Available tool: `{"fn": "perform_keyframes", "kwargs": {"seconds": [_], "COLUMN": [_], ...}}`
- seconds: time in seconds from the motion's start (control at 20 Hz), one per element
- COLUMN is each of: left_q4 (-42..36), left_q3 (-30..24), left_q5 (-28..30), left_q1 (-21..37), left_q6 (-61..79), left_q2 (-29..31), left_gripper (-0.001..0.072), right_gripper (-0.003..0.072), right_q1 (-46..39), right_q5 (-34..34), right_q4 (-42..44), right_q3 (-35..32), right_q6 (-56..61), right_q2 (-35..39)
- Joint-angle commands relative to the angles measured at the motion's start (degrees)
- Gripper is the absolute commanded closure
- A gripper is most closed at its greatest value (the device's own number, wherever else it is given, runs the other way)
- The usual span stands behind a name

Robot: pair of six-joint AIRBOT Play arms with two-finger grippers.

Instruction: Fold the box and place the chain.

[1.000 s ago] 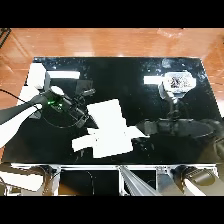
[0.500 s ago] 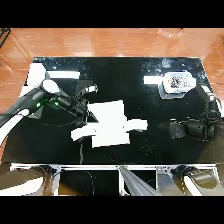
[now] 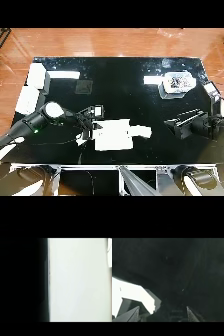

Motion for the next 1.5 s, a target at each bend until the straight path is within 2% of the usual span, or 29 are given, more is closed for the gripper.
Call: {"fn": "perform_keyframes", "kwargs": {"seconds": [0.0,0.1,0.25,0.35,0.55,0.7,0.85,1.1,1.45], "left_q4": [-1.22,-0.15,0.04,1.01,3.89,3.89,3.89,3.91,4.35], "left_q3": [-0.81,-0.81,-0.81,-0.79,-0.79,-0.79,-0.76,-0.79,-0.83], "left_q5": [6.4,9.33,8.79,8.74,7.5,7.54,7.54,7.56,7.48], "left_q1": [-0.74,-0.76,-1.03,-1.01,-1.14,-1.14,-1.14,-1.14,-1.09], "left_q6": [0.59,1.2,5.53,5.75,5.7,5.68,5.68,5.64,5.27], "left_q2": [0.09,-0.15,-0.63,-1.81,-5.25,-5.49,-5.51,-5.51,-6.88], "left_gripper": [0.0686,0.0687,0.0687,0.0687,0.0687,0.0687,0.0687,0.0687,0.0687], "right_gripper": [-0.0004,-0.0004,-0.0005,-0.0005,-0.0004,-0.0004,-0.0004,-0.0004,-0.0004], "right_q1": [0.0,0.0,0.0,0.02,0.02,0.2,3.82,13.73,24.83], "right_q5": [7.04,10.45,11.26,12.87,19.56,19.5,19.58,24.39,32.54], "right_q4": [-0.33,0.87,1.49,3.1,12.0,17.86,19.41,19.61,20.06], "right_q3": [0.07,0.02,-2.45,-6.91,-15.78,-19.63,-22.53,-23.54,-23.5], "right_q6": [-2.21,-2.23,-9.25,-17.09,-31.67,-41.4,-51.12,-51.76,-54.71], "right_q2": [0.09,-0.04,-1.66,-3.02,-4.2,-4.2,-4.2,-5.49,-15.06]}}
